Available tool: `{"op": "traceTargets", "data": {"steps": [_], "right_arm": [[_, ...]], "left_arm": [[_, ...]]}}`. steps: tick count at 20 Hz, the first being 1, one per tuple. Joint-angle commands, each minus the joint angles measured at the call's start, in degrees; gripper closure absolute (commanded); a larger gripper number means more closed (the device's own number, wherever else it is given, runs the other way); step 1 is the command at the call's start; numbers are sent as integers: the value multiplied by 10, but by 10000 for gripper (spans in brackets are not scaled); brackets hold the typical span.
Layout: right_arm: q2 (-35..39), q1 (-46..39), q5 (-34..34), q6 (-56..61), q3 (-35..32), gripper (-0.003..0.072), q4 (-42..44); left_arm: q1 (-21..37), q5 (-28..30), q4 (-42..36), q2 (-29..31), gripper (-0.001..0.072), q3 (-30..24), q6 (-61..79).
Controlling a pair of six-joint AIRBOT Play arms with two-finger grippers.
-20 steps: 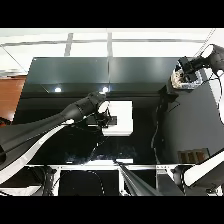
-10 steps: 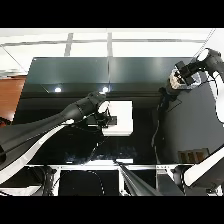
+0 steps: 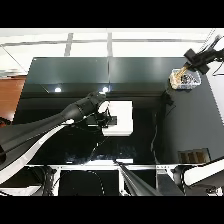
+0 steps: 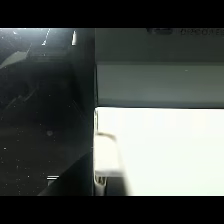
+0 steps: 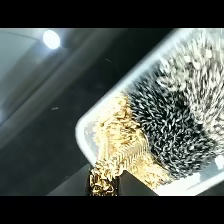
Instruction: Fold the box and place the chain.
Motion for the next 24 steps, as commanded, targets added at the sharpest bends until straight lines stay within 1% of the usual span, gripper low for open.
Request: {"op": "traceTargets", "data": {"steps": [1,5,11,14,16,19,21,24], "right_arm": [[78,-2,2,-106,2,674,26],[170,-3,-13,-160,2,676,60],[267,-5,-10,-205,2,676,97],[312,-4,22,-237,2,676,148],[339,-4,58,-261,2,676,189],[370,-4,118,-284,2,676,259],[382,1,175,-302,2,675,322],[390,70,216,-305,1,675,329]], "left_arm": [[0,3,0,0,680,0,0],[0,3,-2,0,680,0,0],[0,3,-2,0,680,0,0],[0,1,-2,0,680,0,0],[0,0,-2,0,680,0,0],[0,1,-2,0,680,0,0],[0,1,-2,0,680,0,0],[0,1,-2,0,680,0,0]]}}
